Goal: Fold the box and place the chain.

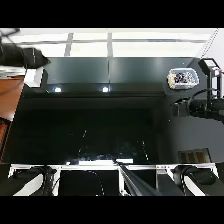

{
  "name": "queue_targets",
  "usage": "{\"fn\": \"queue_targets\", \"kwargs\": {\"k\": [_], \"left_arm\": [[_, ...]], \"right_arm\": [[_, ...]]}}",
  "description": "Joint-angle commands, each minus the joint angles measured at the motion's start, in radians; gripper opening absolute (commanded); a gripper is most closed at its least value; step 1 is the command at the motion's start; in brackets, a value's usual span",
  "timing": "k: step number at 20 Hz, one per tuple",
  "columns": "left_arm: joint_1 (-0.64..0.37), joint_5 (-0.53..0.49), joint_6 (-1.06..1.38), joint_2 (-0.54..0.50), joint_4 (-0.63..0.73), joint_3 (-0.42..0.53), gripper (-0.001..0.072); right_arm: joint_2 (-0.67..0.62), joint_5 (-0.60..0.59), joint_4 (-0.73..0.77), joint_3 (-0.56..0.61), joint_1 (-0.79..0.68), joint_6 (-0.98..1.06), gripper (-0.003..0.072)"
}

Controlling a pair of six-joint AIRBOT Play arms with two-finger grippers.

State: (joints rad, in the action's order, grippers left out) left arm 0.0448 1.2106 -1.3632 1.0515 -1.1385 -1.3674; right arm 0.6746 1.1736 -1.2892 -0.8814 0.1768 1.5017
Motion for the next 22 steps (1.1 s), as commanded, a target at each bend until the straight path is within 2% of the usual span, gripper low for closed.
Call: {"fn": "queue_targets", "kwargs": {"k": [1,5,7,10,13,17,22], "left_arm": [[0.118,-0.156,-0.052,-0.232,-0.104,0.291,0.0020],[0.225,-0.320,-0.232,-0.491,-0.320,0.647,0.0021],[0.226,-0.388,-0.288,-0.599,-0.347,0.821,0.0022],[0.222,-0.402,-0.288,-0.676,-0.342,0.982,0.0022],[0.222,-0.407,-0.285,-0.665,-0.346,1.049,0.0022],[0.223,-0.464,-0.285,-0.664,-0.343,1.048,0.0023],[0.223,-0.470,-0.285,-0.667,-0.342,1.048,0.0024]], "right_arm": [[-0.045,-0.140,0.002,0.037,0.026,-0.056,0.0013],[-0.056,-0.421,-0.005,0.203,0.088,-0.055,0.0013],[-0.056,-0.564,-0.029,0.315,0.089,-0.049,0.0013],[-0.056,-0.683,-0.066,0.447,0.074,0.011,0.0014],[-0.056,-0.679,-0.074,0.517,0.070,0.013,0.0014],[-0.056,-0.632,-0.070,0.520,0.070,0.013,0.0015],[-0.056,-0.632,-0.070,0.520,0.070,0.013,0.0014]]}}
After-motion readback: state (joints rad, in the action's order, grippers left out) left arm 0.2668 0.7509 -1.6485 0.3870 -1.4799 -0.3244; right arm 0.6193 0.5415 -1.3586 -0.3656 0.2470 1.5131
